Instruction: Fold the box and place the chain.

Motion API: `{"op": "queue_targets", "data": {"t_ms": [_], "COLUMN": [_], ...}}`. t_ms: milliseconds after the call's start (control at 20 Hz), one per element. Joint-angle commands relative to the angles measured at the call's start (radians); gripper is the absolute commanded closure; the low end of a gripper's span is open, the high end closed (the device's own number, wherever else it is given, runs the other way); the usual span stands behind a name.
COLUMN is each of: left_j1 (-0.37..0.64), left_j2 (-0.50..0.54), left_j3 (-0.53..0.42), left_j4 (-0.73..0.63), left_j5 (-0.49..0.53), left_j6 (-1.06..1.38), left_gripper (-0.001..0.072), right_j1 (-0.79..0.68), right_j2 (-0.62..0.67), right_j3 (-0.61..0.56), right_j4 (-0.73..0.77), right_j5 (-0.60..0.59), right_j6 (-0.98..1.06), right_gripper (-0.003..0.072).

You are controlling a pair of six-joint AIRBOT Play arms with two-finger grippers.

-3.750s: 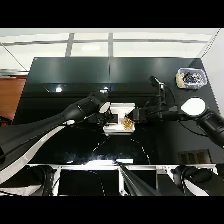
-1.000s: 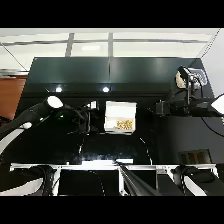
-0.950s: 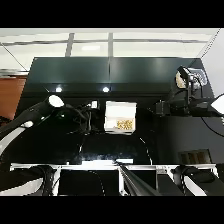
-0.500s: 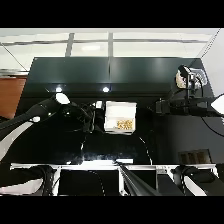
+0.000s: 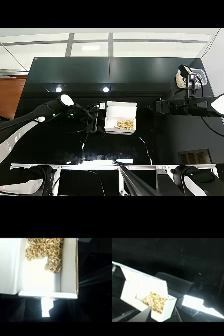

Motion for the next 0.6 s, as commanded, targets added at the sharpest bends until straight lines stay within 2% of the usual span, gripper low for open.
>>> {"op": "queue_targets", "data": {"t_ms": [0,550], "left_j1": [-0.002,-0.019], "left_j2": [-0.003,-0.003], "left_j3": [0.001,0.001], "left_j4": [-0.002,0.003], "left_j5": [0.024,0.04], "left_j6": [-0.003,-0.002], "left_gripper": [-0.0006,-0.0006], "right_j1": [0.001,0.0], "right_j2": [0.001,0.001], "right_j3": [0.001,0.001], "right_j4": [0.0,0.001], "right_j5": [0.0,-0.001], "right_j6": [0.0,0.0], "right_gripper": [0.0339,0.0338]}}
